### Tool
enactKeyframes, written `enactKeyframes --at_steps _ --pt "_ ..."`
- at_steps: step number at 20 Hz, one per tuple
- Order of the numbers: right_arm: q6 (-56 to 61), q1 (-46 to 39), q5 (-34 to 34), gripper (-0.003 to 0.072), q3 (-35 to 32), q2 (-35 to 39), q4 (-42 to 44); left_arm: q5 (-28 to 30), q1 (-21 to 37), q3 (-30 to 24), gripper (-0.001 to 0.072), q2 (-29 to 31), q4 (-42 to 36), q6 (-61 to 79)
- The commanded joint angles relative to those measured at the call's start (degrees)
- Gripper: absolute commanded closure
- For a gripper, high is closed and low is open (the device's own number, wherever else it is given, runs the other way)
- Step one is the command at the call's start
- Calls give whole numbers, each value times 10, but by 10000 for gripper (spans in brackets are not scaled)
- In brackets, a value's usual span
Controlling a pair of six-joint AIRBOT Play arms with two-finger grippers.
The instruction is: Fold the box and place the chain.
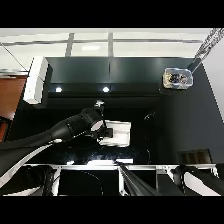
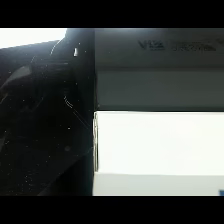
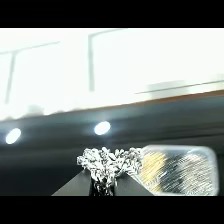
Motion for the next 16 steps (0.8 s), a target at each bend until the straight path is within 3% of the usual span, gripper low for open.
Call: enactKeyframes --at_steps 1,5,9,16 --pt "-49 17 128 674 -12 68 64 0 0 0 681 0 0 0" --pt "-50 96 190 674 -142 148 87 0 0 0 681 0 0 0" --pt "-51 189 190 675 -291 187 161 0 0 0 681 0 0 0" --pt "-30 353 13 674 -445 186 228 0 0 0 681 0 0 0"
